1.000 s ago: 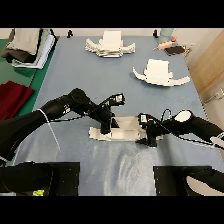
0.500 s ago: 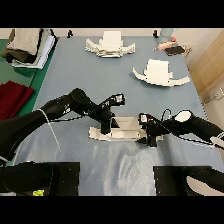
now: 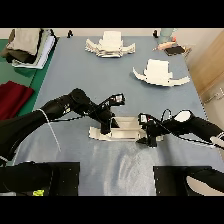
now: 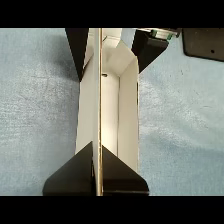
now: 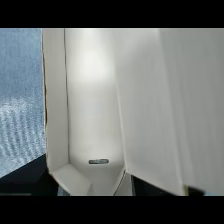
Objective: Fold the box.
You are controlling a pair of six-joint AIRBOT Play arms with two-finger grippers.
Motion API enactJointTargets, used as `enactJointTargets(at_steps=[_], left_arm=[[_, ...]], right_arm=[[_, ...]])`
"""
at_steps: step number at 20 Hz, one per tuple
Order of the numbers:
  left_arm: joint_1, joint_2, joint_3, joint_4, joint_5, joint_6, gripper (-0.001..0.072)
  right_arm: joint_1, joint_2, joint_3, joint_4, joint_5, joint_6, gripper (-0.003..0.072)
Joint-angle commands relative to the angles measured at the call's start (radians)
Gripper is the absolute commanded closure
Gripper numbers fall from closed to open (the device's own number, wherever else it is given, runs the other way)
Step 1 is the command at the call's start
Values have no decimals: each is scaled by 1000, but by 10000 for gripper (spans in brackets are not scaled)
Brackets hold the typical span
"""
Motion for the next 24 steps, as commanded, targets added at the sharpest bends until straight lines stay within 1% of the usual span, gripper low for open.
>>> enactJointTargets(at_steps=[1, 3, 6, 16, 21, 23, 24], left_arm=[[0, 0, 0, 0, 0, 0, 692], [0, 0, 0, 0, 2, 0, 691], [0, 0, 0, -45, 56, 0, 692], [1, 0, 0, -45, 51, -6, 689], [2, 5, 0, -2, 27, -37, 684], [2, 9, 0, -4, 35, -39, 292], [2, 9, 1, -3, 37, -39, 283]], right_arm=[[0, 0, 1, 0, -1, 0, 119], [0, 0, 1, 0, -1, 0, 119], [0, 0, 1, 0, -1, 0, 119], [0, 0, 1, 0, -1, 0, 119], [0, 0, 1, 0, -1, 0, 119], [0, 0, 1, 0, -1, 0, 119], [0, 0, 1, 0, -1, 0, 119]])
